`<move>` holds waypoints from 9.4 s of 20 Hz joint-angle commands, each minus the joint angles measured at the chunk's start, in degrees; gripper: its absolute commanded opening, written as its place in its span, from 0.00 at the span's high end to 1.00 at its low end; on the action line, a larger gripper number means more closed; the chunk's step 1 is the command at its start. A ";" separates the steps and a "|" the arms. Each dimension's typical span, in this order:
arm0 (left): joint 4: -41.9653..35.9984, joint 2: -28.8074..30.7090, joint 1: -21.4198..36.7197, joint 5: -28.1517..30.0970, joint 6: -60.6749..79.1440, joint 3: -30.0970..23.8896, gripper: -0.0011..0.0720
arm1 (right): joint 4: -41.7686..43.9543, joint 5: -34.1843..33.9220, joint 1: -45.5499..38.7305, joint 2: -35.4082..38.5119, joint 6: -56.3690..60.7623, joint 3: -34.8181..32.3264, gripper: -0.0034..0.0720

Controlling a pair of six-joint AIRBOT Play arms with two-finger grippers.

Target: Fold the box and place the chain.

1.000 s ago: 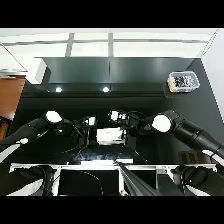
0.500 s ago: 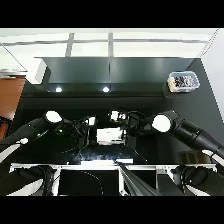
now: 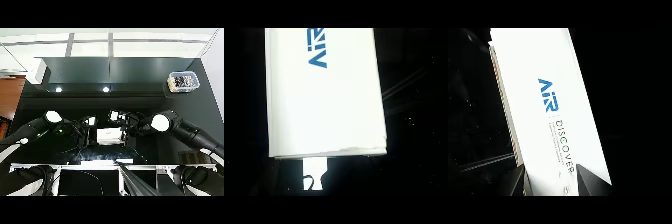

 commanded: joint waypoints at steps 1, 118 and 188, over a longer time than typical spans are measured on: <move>0.02 -0.04 -0.02 0.00 -0.02 0.02 0.43 | -0.11 0.50 0.04 -0.42 0.11 -0.02 0.45; 15.41 -5.88 -23.04 7.17 -32.79 14.27 0.01 | 14.01 20.37 -39.74 9.40 33.22 8.46 0.94; 32.85 41.97 10.34 2.34 -97.29 -1.60 0.95 | -4.59 5.14 -57.02 32.15 37.27 -8.39 0.94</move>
